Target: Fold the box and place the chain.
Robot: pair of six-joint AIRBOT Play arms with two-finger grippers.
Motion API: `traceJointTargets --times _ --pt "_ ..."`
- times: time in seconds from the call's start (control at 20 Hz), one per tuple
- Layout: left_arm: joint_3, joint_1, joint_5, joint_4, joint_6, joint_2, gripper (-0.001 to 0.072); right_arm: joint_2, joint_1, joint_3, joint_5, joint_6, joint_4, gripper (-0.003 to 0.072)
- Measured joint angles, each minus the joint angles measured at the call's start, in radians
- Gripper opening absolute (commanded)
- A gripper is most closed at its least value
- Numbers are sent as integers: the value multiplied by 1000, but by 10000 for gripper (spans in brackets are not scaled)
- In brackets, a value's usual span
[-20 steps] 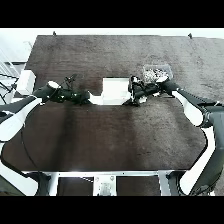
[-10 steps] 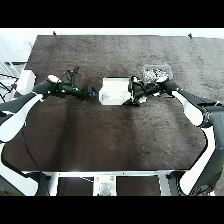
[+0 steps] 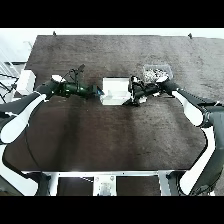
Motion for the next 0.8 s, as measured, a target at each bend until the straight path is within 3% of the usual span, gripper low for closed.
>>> traceJointTargets --times 0.05,0.1,0.15,0.55,0.8 --pt "1 -3 0 0 -9 0 480 0 0 0 0 0 0 553" --pt "2 -3 0 -1 -19 0 352 0 0 0 0 0 0 552" --pt "3 -6 0 0 -30 0 286 0 0 0 0 0 0 552" --pt "18 -25 -9 13 -128 0 289 0 0 0 0 0 0 552" --pt "62 -36 -37 103 -235 0 327 0 0 0 0 0 0 553"
